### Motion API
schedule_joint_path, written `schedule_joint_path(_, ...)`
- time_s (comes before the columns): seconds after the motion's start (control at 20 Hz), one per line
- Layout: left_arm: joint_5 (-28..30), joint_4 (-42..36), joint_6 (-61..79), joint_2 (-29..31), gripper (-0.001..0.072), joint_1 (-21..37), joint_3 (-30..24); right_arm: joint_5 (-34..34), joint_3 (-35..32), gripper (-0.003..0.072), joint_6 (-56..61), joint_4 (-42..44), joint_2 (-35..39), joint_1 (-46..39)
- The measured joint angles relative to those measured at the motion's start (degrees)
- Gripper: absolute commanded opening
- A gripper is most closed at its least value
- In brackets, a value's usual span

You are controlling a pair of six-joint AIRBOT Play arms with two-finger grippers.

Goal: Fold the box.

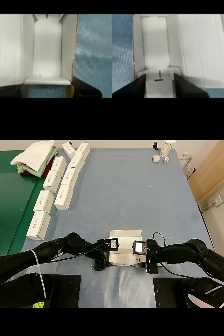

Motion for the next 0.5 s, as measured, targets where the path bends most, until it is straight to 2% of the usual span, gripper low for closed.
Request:
schedule_joint_path(0.1, -0.02, 0.0, -0.04, 0.0, 0.0456, 0.0, 0.0, -1.86, 0.7, 0.0112, 3.69, -1.62, 0.31, 0.0)
schedule_joint_path(0.15, -0.02, -0.02, -0.07, 0.0, 0.0456, 0.0, 0.0, -3.58, 1.49, 0.0005, 7.69, -3.43, 0.59, 0.02)
schedule_joint_path(0.5, 0.0, -0.02, -0.09, -0.02, 0.0456, 0.0, 0.0, -18.84, 7.34, 0.0, 46.97, -19.89, 2.64, -1.16)
